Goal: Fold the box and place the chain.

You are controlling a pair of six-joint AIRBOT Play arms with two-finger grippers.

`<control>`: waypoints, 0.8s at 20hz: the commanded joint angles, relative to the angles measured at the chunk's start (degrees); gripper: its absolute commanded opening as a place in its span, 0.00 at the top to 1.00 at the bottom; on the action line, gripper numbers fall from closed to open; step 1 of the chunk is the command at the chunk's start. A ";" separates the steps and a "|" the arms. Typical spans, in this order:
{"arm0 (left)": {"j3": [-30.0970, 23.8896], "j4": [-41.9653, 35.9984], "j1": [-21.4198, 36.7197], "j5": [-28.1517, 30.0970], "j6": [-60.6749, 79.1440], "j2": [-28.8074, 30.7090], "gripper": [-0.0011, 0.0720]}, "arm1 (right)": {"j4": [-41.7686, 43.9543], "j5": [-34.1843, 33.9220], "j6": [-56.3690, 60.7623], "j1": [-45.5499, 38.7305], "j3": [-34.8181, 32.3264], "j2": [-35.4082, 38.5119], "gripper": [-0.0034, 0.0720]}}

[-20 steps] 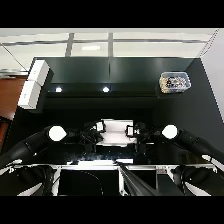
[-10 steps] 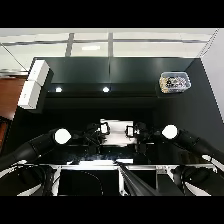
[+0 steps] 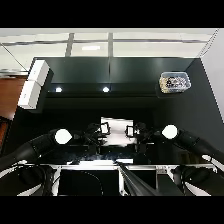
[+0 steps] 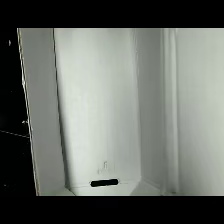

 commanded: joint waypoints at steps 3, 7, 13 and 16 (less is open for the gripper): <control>1.55 8.15 0.55 -1.18 -0.72 1.97 0.95 | 0.02 0.02 0.00 0.04 -0.04 0.02 0.39; 2.78 13.62 6.54 -4.92 -9.05 12.44 0.95 | 0.02 0.02 0.00 0.04 -0.04 0.02 0.39; 2.75 27.61 30.75 -19.30 -46.29 25.33 0.94 | 0.02 0.02 0.00 0.04 -0.04 0.02 0.39; 1.84 27.39 44.06 -26.29 -57.83 24.30 0.95 | 0.02 0.02 0.00 0.04 -0.04 0.02 0.39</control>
